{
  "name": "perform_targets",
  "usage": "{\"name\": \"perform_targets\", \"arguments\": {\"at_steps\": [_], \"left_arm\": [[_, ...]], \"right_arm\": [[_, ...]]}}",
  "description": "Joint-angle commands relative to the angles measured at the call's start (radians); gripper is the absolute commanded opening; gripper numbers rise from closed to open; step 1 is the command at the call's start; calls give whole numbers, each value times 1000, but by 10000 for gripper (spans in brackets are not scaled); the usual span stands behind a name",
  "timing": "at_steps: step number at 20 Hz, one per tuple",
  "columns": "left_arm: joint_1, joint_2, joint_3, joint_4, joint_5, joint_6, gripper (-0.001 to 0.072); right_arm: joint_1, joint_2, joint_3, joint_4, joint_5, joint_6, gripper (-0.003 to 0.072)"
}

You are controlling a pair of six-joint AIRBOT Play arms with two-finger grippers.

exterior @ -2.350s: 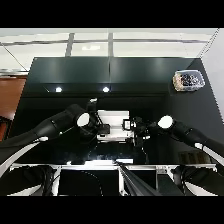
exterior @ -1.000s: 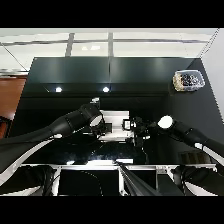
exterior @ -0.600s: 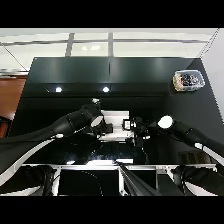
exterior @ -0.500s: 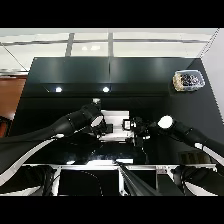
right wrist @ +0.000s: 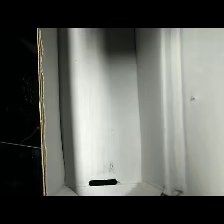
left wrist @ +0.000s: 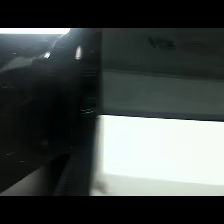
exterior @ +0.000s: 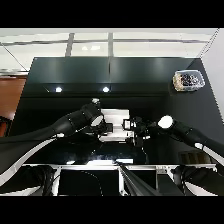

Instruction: Fold the box and place the chain.

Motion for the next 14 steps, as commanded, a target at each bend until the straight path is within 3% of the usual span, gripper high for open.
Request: {"name": "perform_targets", "arguments": {"at_steps": [1,3,6,8,14], "left_arm": [[1,2,1,1,-13,0,404],[1,2,1,1,-12,1,297],[2,2,2,1,-11,1,271],[2,2,2,2,-11,2,45],[2,2,2,8,-12,13,26]], "right_arm": [[0,-1,-1,0,1,0,207],[0,-1,-1,0,1,0,207],[2,-1,-1,-1,1,0,207],[2,-1,-1,-2,1,0,206],[2,-1,-1,-3,9,26,207]]}}
